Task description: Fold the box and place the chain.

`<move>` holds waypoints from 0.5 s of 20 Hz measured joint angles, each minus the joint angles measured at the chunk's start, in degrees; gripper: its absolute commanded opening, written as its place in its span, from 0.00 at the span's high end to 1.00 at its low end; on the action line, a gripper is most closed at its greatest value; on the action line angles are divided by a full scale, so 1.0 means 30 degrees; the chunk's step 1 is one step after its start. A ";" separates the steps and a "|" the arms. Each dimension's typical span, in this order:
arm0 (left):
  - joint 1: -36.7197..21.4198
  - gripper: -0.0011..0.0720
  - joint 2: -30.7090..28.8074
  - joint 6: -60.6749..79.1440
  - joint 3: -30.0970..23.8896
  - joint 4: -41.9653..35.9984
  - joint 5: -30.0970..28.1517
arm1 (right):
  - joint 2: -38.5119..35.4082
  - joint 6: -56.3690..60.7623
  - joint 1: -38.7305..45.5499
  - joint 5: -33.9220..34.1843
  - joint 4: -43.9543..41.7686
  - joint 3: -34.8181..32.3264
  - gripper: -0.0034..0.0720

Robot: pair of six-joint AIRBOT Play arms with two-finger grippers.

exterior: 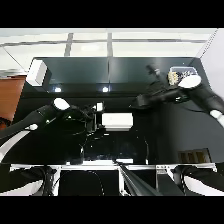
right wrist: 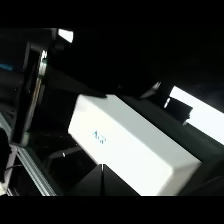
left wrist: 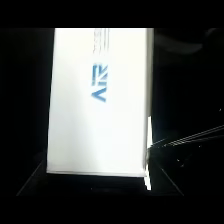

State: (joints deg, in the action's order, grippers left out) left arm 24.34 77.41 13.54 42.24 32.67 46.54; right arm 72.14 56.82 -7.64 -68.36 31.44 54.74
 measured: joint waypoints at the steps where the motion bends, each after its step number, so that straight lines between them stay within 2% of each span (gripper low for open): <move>1: -0.0051 0.00 -0.0321 -0.0692 0.0299 0.0401 0.0503 | -0.0576 0.0044 0.0852 -0.0452 0.0474 0.0044 0.94; 6: 0.0678 0.00 -0.1217 -0.3009 0.2368 -0.0080 0.1705 | -0.2324 0.0481 0.4386 -0.1588 0.2404 0.0109 0.94; 10: 0.2506 0.00 0.0882 -0.5224 0.4932 -0.0029 0.1209 | -0.2637 0.0568 0.5064 -0.1195 0.2878 -0.0029 0.94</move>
